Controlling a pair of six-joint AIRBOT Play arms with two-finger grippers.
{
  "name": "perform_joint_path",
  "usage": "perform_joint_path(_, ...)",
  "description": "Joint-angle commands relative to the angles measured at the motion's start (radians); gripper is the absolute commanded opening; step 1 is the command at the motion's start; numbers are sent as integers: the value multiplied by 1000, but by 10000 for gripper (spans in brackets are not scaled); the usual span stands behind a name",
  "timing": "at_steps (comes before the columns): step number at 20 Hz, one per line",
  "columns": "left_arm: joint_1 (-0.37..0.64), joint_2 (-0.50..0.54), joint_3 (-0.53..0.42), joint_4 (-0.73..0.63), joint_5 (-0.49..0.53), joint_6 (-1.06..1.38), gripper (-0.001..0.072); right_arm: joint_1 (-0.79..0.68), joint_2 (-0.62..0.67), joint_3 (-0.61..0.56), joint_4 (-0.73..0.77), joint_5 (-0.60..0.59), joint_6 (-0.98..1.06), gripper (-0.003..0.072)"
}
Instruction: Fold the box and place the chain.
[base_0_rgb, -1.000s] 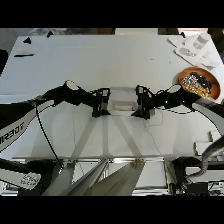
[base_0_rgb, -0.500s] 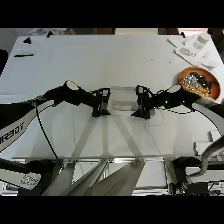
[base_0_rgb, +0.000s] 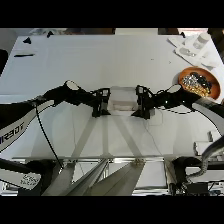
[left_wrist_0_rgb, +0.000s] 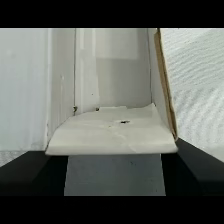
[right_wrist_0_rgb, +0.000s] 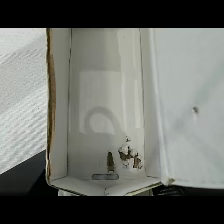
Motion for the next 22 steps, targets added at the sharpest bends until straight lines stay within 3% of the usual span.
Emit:
perform_joint_path(1,0,0,1,0,1,0,206,0,0,0,11,3,0,397)
perform_joint_path(7,0,0,1,0,1,0,206,1,0,0,7,31,1,415)
perform_joint_path(9,0,0,1,0,0,0,206,1,2,0,10,8,1,668)
perform_joint_path(10,0,0,1,0,1,0,206,0,4,0,9,2,1,702)
perform_joint_path(17,0,0,1,0,1,0,206,0,55,0,-55,7,5,699)
perform_joint_path(22,0,0,1,0,1,0,206,0,117,0,-220,4,155,699)
